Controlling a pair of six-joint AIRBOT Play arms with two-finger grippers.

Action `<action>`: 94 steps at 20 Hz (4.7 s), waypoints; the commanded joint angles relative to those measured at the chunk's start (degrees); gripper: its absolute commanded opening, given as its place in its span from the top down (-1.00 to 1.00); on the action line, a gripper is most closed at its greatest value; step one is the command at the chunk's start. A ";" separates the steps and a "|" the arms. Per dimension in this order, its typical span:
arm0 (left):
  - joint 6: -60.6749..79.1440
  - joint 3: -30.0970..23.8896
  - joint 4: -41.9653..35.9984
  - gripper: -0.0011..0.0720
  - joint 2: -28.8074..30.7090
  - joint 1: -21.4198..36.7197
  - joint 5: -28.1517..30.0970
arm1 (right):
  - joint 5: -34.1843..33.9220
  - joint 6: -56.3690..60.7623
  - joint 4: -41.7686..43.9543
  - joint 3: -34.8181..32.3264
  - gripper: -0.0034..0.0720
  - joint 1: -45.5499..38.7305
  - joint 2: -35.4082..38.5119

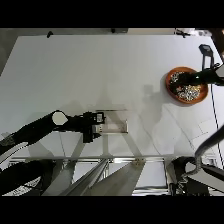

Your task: Fold the box and place the chain.

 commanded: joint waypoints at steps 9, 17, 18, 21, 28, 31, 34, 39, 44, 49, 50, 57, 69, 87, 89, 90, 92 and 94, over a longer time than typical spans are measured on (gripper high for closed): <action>0.02 0.02 0.00 0.55 0.02 -0.02 0.00 | 25.53 1.07 1.70 -1.90 0.87 2.93 26.56; 0.02 0.02 0.00 0.55 0.02 -0.02 0.00 | 24.48 11.28 1.60 -9.99 0.87 21.66 34.75; 0.02 0.02 0.00 0.55 0.02 -0.02 0.00 | 23.47 12.74 1.60 -11.06 0.87 24.46 34.75; 0.02 0.02 0.00 0.55 0.02 -0.02 0.00 | 17.73 17.97 0.92 -14.93 0.87 33.24 34.64; 0.02 0.02 0.02 0.55 0.02 -0.02 0.00 | 0.59 29.20 -2.10 -19.74 0.87 53.40 29.53; 0.02 0.02 0.00 0.55 0.02 -0.02 0.00 | -7.69 30.40 -1.64 -19.74 0.87 60.17 22.29; 0.02 0.02 0.00 0.55 0.02 -0.02 0.00 | -16.41 32.20 -1.20 -19.74 0.87 63.76 14.91; 0.02 0.02 0.02 0.55 0.02 -0.02 0.00 | -23.56 32.15 2.93 -19.74 0.87 64.22 9.05; 0.02 0.02 0.02 0.55 0.02 -0.02 0.00 | -22.64 32.15 3.82 -19.74 0.84 64.22 5.81; 0.02 0.02 0.00 0.55 0.02 -0.02 0.00 | -22.80 32.15 4.81 -19.71 0.22 64.22 5.84; 0.02 0.02 0.00 0.55 0.02 -0.02 0.00 | -22.75 32.15 5.09 -19.67 0.17 64.22 5.88; 0.02 0.02 0.00 0.55 0.02 -0.02 0.00 | -5.44 30.71 2.58 -15.54 0.11 59.12 11.72; 0.02 0.02 0.02 0.55 0.02 -0.02 0.02 | 6.45 -22.03 0.24 -21.46 -0.50 42.56 12.13; 0.02 0.02 0.02 0.55 0.02 -0.02 0.00 | 7.63 -21.31 5.27 -21.46 0.87 45.53 -3.65; 0.02 0.02 0.00 0.55 0.02 -0.02 0.02 | 6.82 -18.71 4.79 -21.44 0.87 45.53 -1.64; 0.02 0.02 0.00 0.55 0.02 -0.02 0.00 | 6.56 -17.44 4.28 -21.35 0.87 45.53 -0.04; 0.02 0.02 0.00 0.55 0.02 -0.02 0.00 | 6.54 -14.19 2.64 -20.90 0.87 45.53 3.76; 0.02 0.02 0.00 0.55 0.00 -0.02 0.02 | 6.47 -12.87 2.69 -20.68 0.87 45.53 8.68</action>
